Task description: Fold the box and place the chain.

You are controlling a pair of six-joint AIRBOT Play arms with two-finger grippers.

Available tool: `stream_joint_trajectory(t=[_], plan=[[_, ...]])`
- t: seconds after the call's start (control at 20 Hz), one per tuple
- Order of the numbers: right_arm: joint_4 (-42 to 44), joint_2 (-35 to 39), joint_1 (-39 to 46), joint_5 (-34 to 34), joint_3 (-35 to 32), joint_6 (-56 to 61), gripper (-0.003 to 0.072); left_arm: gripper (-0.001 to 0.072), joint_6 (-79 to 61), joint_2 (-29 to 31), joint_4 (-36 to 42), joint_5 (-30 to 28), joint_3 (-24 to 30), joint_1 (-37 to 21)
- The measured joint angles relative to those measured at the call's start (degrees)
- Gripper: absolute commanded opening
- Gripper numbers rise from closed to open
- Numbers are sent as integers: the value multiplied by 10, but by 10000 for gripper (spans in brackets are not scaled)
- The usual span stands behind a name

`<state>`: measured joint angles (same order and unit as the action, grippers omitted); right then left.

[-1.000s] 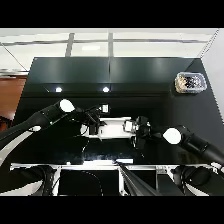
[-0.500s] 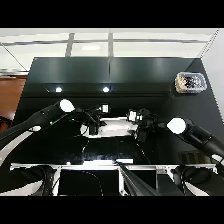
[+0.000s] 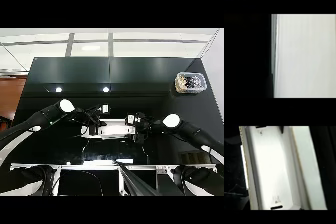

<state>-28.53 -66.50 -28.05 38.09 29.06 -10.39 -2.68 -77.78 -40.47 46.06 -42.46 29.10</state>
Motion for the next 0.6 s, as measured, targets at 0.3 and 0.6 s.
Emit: stream_joint_trajectory(t=[0.3, 0.6], plan=[[13, -33, 2, 9, 1, -49, 640, 28, 0, 0, 3, 2, 0, 0], [8, -38, 2, 13, 1, -57, 640, 28, 0, 0, 4, 7, 0, 0]])
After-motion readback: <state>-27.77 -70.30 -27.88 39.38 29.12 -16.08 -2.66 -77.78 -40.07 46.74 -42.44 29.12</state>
